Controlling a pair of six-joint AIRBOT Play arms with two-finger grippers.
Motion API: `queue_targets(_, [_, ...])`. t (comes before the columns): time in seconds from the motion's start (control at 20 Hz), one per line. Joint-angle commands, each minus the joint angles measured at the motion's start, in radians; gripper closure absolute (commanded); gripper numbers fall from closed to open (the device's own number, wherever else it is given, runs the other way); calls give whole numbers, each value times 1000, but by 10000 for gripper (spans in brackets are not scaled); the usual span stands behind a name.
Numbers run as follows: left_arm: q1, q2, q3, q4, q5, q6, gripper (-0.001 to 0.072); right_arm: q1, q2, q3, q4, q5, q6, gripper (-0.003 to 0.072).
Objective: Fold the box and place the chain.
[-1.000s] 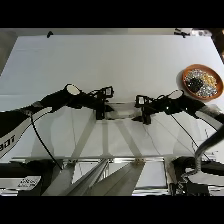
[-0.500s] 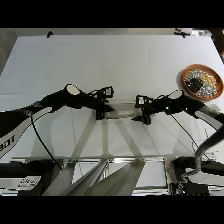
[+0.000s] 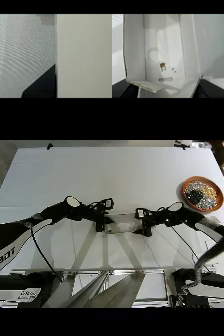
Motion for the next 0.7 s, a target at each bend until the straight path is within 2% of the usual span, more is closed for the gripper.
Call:
queue_targets(0.0, [0, 0, 0, 0, 0, 2, 697, 20, 0, 1, 5, 4, 5, 31])
queue_targets(0.5, [0, 0, 0, 0, 0, 2, 697, 20, -2, 44, -29, 23, 87, 23])
queue_targets(0.65, [0, 0, 0, 0, 0, 2, 697, 20, -13, 44, -30, 28, 87, 46])
